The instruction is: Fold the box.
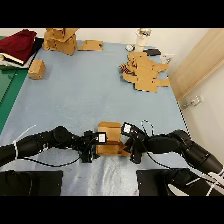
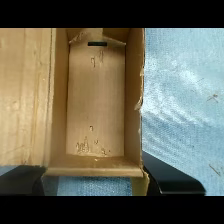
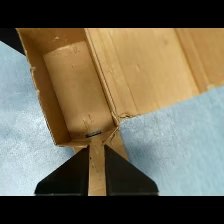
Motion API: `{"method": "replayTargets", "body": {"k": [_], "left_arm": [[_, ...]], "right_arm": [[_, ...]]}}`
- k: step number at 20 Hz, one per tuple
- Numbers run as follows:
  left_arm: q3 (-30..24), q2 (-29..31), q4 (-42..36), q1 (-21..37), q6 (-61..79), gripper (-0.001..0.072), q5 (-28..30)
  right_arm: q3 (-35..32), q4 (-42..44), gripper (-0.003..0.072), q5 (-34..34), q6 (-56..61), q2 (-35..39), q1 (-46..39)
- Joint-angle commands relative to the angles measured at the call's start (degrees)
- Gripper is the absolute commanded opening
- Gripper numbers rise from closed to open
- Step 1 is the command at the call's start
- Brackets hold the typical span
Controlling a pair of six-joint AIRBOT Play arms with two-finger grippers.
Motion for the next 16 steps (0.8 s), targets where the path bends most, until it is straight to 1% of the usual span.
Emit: {"method": "replayTargets", "body": {"k": [1,8,14,15,16], "left_arm": [[0.07,-0.04,0.02,0.0,0.02,0.0454,0.0],[0.07,-0.04,0.02,0.0,0.02,0.0454,0.0],[0.07,-0.04,0.02,0.0,0.02,0.0454,0.0],[0.07,-0.04,0.02,0.0,0.02,0.0454,0.0],[0.07,-0.04,0.02,0.0,0.02,0.0454,0.0]], "right_arm": [[-0.02,3.3,0.0143,0.39,-4.31,-0.63,0.07],[-0.02,4.2,0.0143,2.54,-5.73,-0.96,0.07],[-0.02,6.67,0.0145,2.82,-5.9,-4.26,0.59],[-0.02,6.64,0.0153,3.26,-5.97,-4.33,1.2],[-0.02,6.69,0.0236,3.63,-6.34,-4.46,1.81]]}}
